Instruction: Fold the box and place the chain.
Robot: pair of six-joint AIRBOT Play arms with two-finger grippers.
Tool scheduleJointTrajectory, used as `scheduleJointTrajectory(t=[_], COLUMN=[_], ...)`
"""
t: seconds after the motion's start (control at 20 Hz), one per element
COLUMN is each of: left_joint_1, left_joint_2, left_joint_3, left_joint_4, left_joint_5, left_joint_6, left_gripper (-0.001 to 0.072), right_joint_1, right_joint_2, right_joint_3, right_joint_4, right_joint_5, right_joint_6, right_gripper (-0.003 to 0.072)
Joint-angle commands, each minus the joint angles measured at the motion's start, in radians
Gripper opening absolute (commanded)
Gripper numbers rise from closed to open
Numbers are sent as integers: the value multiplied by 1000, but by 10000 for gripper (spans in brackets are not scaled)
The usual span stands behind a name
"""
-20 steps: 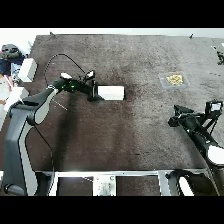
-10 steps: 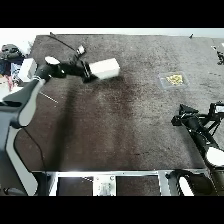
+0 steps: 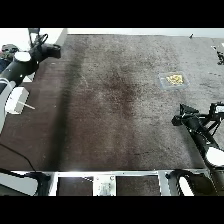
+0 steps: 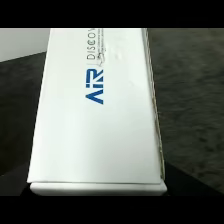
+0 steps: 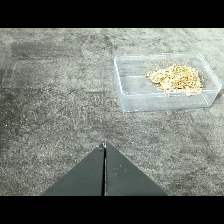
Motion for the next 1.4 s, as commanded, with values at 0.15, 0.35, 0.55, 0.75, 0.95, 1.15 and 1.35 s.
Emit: scheduleJointTrajectory(t=[0.15, 0.35, 0.55, 0.75, 0.95, 1.15, 1.35], left_joint_1=[100, 126, 130, 140, 176, 181, 180], left_joint_2=[11, -62, -166, -212, -257, -283, -343], left_joint_3=[-206, -200, -107, -59, -58, -58, -9], left_joint_4=[11, 9, 9, 0, -6, -7, -10], left_joint_5=[100, 74, -7, 11, 5, 69, 43], left_joint_6=[-110, -81, -82, -83, -81, -74, -74], left_gripper=[7, 6, 7, 7, 7, 8, 9], right_joint_1=[0, 0, 0, 0, 0, 0, 0], right_joint_2=[1, 1, 1, 1, 1, 1, 1], right_joint_3=[0, 0, 0, 0, 0, 0, 0], right_joint_4=[1, 1, 1, 1, 1, 1, 1], right_joint_5=[0, 0, 0, 0, 0, 0, 1], right_joint_6=[0, 0, 0, 0, 0, 0, 0], right_gripper=[10, 10, 10, 10, 10, 10, 11])
